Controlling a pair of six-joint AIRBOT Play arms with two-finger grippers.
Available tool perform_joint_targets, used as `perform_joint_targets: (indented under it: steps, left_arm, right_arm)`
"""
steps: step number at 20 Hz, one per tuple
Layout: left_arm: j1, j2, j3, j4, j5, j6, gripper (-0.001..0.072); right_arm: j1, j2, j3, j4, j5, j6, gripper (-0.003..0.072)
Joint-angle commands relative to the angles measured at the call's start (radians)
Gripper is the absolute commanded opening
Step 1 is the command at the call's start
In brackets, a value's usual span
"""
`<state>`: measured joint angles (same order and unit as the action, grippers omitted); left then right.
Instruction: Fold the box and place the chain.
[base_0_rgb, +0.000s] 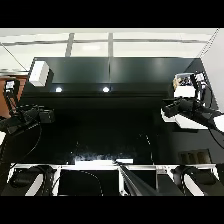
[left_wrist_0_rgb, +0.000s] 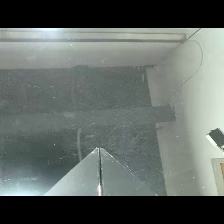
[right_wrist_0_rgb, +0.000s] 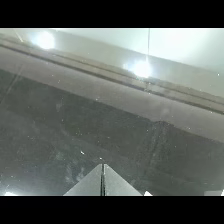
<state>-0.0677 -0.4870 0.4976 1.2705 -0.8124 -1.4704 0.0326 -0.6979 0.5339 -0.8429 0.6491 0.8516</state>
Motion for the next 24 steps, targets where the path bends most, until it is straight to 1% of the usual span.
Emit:
perform_joint_targets:
  steps: [1, 14, 16, 19, 20, 21, 23, 24]
  left_arm:
    - [-0.001, 0.001, -0.001, 0.000, 0.000, 0.000, 0.0027]
    - [-0.001, 0.001, -0.001, 0.000, 0.000, 0.000, 0.0027]
    - [-0.001, 0.001, -0.001, 0.000, 0.000, 0.000, 0.0027]
    - [-0.001, 0.001, -0.001, -0.003, 0.013, 0.000, 0.0027]
    - [-0.001, 0.001, -0.001, -0.005, 0.053, 0.000, 0.0027]
    - [-0.001, 0.001, -0.001, -0.005, 0.095, 0.000, 0.0027]
    - [-0.001, 0.001, -0.001, -0.005, 0.157, 0.000, 0.0027]
    - [-0.001, 0.001, -0.001, -0.005, 0.185, 0.000, 0.0027]
  right_arm:
    - [0.001, 0.001, 0.000, 0.000, 0.000, 0.000, 0.0011]
    - [0.001, 0.001, 0.000, 0.006, -0.010, 0.001, 0.0011]
    - [0.001, 0.001, 0.000, 0.064, -0.018, 0.001, 0.0011]
    - [0.001, 0.001, 0.000, 0.269, -0.125, 0.000, 0.0011]
    - [0.001, 0.000, 0.000, 0.317, -0.179, -0.008, 0.0011]
    - [0.001, 0.000, 0.000, 0.311, -0.262, -0.021, 0.0011]
    - [-0.032, -0.014, 0.007, 0.293, -0.518, 0.004, 0.0010]
    - [-0.092, -0.039, 0.032, 0.292, -0.581, 0.023, 0.0010]
